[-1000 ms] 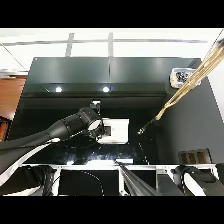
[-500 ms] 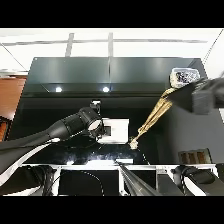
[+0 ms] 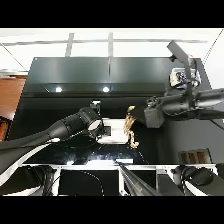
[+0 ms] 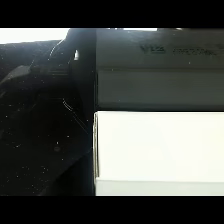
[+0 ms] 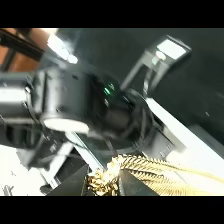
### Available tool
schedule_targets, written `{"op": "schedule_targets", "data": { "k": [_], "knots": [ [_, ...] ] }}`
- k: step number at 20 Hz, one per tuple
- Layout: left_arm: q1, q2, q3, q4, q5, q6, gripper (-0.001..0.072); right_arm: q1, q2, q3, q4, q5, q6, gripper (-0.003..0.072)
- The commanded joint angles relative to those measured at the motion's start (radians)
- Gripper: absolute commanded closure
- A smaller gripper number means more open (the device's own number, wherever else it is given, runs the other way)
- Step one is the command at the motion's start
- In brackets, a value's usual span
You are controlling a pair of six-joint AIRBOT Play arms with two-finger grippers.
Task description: Fold the box and place the chain.
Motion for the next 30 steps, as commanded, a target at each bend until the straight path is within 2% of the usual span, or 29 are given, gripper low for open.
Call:
{"op": "schedule_targets", "data": {
  "k": [1, 5, 10, 13, 18, 20, 24, 25, 26, 27, 30],
  "knots": [
    [0.0, 0.0, 0.001, 0.0, 0.0, 0.0, 0.0681, 0.049, -0.016, -0.019, 0.043, -0.146, 0.002, 0.0648],
    [0.0, 0.0, 0.001, -0.004, 0.0, 0.0, 0.0681, 0.049, -0.016, -0.018, 0.171, -0.188, -0.035, 0.0648],
    [0.0, 0.0, 0.001, -0.004, -0.001, 0.0, 0.0681, 0.049, -0.034, -0.036, -0.016, -0.146, 0.041, 0.0648],
    [0.0, 0.0, 0.001, -0.004, 0.0, 0.0, 0.0681, 0.049, -0.05, -0.107, -0.134, -0.117, 0.09, 0.0647],
    [0.0, 0.0, 0.001, -0.004, -0.001, 0.0, 0.0681, 0.089, -0.088, -0.248, -0.118, -0.192, 0.091, 0.0647],
    [0.0, 0.0, 0.001, -0.004, -0.004, 0.0, 0.0681, 0.122, -0.129, -0.264, -0.12, -0.236, 0.09, 0.0647],
    [0.0, 0.0, 0.001, -0.004, -0.004, 0.0, 0.0681, 0.124, -0.172, -0.263, -0.135, -0.238, 0.088, 0.0646],
    [0.0, 0.0, 0.001, -0.004, -0.003, 0.0, 0.0681, 0.117, -0.167, -0.263, -0.135, -0.223, 0.086, 0.0518],
    [0.0, 0.0, 0.001, -0.004, -0.003, 0.0, 0.0681, 0.103, -0.157, -0.262, -0.135, -0.19, 0.083, 0.0307],
    [0.0, 0.0, 0.001, -0.004, -0.003, 0.0, 0.0681, 0.08, -0.137, -0.261, -0.139, -0.138, 0.053, 0.027],
    [0.0, 0.0, 0.001, -0.004, -0.003, 0.0, 0.0681, -0.011, -0.033, -0.269, -0.293, -0.077, -0.009, 0.0276]
  ]
}}
